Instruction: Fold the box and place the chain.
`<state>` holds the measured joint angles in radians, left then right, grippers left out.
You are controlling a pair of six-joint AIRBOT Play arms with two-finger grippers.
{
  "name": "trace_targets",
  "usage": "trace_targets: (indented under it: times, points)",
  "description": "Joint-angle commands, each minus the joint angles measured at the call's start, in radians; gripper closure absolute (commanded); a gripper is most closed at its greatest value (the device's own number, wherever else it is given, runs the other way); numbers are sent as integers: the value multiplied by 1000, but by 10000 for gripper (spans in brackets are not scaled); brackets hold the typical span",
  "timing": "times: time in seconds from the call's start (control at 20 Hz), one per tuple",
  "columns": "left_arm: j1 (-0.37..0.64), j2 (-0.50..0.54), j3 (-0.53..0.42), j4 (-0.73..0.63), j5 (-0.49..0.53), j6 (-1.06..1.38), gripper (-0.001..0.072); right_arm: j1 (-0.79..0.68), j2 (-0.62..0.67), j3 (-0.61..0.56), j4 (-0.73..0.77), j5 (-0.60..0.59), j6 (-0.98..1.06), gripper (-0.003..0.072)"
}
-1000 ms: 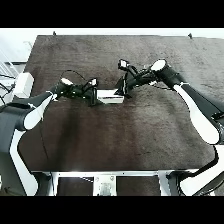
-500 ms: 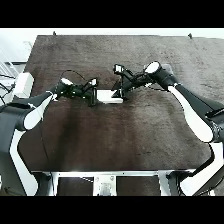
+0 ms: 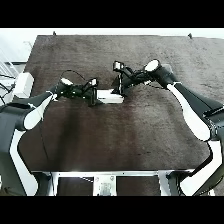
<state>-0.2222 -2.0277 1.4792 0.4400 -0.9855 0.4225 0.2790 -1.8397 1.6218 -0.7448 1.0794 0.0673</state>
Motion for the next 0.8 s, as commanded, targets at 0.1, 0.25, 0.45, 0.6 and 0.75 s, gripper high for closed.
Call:
trace_targets:
  times: [0.1, 0.25, 0.45, 0.6, 0.75]
  points:
    - [0, 1, 1, 1, 0, 2, 404, 0, -2, 8, 0, -6, 11, 278]
    - [0, 1, 1, 1, 0, 2, 403, 0, -9, 8, 0, -14, 11, 279]
    - [0, 1, 1, 1, 0, 2, 403, 1, -13, 8, 0, -13, 30, 279]
    - [0, 1, 1, 1, 0, 2, 404, 1, -13, 7, 0, -13, 30, 282]
    - [0, 1, 1, 1, 0, 2, 403, 1, -13, 2, 0, -14, 34, 283]
